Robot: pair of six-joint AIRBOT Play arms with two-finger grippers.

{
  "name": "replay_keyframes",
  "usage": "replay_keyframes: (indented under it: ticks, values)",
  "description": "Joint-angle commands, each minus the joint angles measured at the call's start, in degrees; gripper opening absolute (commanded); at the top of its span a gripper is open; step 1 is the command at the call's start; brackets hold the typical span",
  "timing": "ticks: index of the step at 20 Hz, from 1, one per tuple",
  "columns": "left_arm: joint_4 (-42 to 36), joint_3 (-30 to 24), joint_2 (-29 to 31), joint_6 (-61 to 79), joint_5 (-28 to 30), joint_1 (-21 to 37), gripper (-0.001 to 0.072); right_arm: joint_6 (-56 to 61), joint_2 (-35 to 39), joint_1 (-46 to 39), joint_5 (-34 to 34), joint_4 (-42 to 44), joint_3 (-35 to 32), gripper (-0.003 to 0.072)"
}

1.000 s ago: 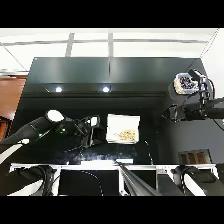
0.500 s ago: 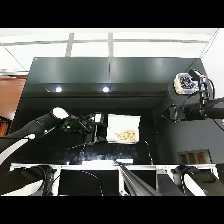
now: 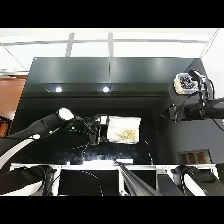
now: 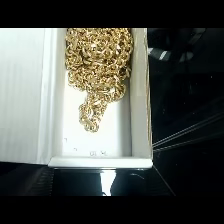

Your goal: Fold the box and place the chain.

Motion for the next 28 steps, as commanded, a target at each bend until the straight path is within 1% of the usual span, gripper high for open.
replay_keyframes:
  ticks: [1, 2, 3, 5, 7, 10, 12, 13, 14, 16, 18, 19, 21, 24, 26, 28]
  values:
    - [0.96, 0.13, -0.09, -0.63, 0.63, -0.50, 0.0469, 0.00, 0.00, 1.05, -4.59, 0.09, -1.05, 0.0323]
    - [0.96, 0.13, -0.09, -0.63, 0.63, -0.50, 0.0468, 0.00, -0.20, 2.56, -8.09, 0.17, -1.84, 0.0537]
    - [0.94, 0.13, -0.09, -0.63, 0.63, -0.50, 0.0468, -0.22, -0.92, 4.52, -11.08, 0.11, -1.97, 0.0705]
    - [0.96, 0.13, -0.09, -0.63, 0.63, -0.50, 0.0469, -1.55, -3.91, 8.90, -18.49, 1.55, -1.97, 0.0705]
    - [0.94, 0.13, -0.09, -0.63, 0.63, -0.50, 0.0468, -4.15, -8.90, 12.52, -23.41, 5.03, -1.97, 0.0705]
    - [0.94, 0.13, -0.09, -0.63, 0.63, -0.50, 0.0469, -14.16, -16.96, 15.98, -23.58, 7.89, -1.97, 0.0703]
    - [0.94, 0.13, -0.09, -0.63, 0.63, -0.50, 0.0469, -29.42, -18.38, 17.77, -21.81, 7.96, -1.92, 0.0704]
    - [0.94, 0.13, -0.07, -0.63, 0.63, -0.50, 0.0469, -37.66, -18.03, 18.16, -18.73, 7.85, -1.53, 0.0703]
    - [0.96, 0.13, -0.07, -0.63, 0.63, -0.50, 0.0469, -42.62, -17.38, 18.12, -14.91, 7.80, -0.72, 0.0704]
    - [0.94, 0.13, -0.07, -0.63, 0.63, -0.50, 0.0469, -45.22, -15.61, 17.99, -8.94, 6.78, 1.09, 0.0703]
    - [0.94, 0.13, -0.07, -0.63, 0.66, -0.50, 0.0469, -45.18, -13.60, 18.34, -3.69, 6.75, 0.96, 0.0703]
    - [0.96, 0.13, -0.07, -0.63, 0.63, -0.50, 0.0469, -45.00, -13.31, 19.06, -2.29, 6.71, 0.28, 0.0702]
    - [0.96, 0.13, -0.07, -0.63, 0.63, -0.50, 0.0469, -45.05, -13.07, 20.37, -2.93, 6.67, -1.86, 0.0702]
    - [0.96, 0.13, -0.07, -0.63, 0.61, -0.50, 0.0469, -46.84, -13.07, 22.25, -7.34, 6.56, -5.44, 0.0702]
    - [0.96, 0.13, -0.07, -0.63, 0.61, -0.50, 0.0469, -48.59, -13.05, 23.28, -9.33, 6.49, -6.21, 0.0702]
    - [0.96, 0.13, -0.07, -0.63, 0.61, -0.50, 0.0469, -49.72, -13.07, 23.58, -9.79, 6.36, -6.21, 0.0702]
